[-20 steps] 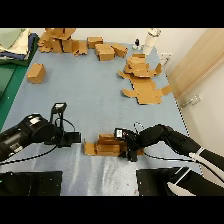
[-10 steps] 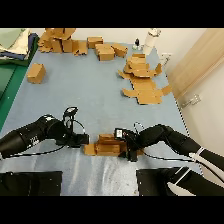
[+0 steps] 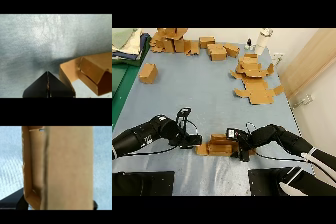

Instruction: Fold the box.

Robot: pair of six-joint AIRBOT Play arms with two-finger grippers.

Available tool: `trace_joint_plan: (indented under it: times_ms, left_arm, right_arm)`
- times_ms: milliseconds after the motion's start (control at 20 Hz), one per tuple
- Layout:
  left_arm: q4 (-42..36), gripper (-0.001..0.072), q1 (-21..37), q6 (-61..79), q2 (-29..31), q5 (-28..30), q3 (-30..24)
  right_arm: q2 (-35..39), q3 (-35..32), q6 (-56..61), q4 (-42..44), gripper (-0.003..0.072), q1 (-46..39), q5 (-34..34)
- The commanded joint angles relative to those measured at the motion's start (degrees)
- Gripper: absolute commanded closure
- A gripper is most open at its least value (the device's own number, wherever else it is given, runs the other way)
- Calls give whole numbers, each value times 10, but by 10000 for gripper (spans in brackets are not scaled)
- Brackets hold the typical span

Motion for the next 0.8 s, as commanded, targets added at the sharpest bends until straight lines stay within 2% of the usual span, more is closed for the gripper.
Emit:
trace_joint_plan:
  times_ms: [0,100,350,450,750]
  left_arm:
    - [-6,697,18,10,-13,0,0]
    - [-33,697,23,42,-15,1,0]
    - [-216,697,19,201,-15,-14,0]
    - [-259,696,10,245,-15,-33,0]
    - [-245,696,1,246,-15,-56,0]
  right_arm:
    - [0,0,0,0,193,0,0]
    - [0,0,0,0,192,0,0]
    - [0,0,0,0,192,0,0]
    - [0,0,0,0,192,0,0]
    - [0,0,0,0,192,0,0]
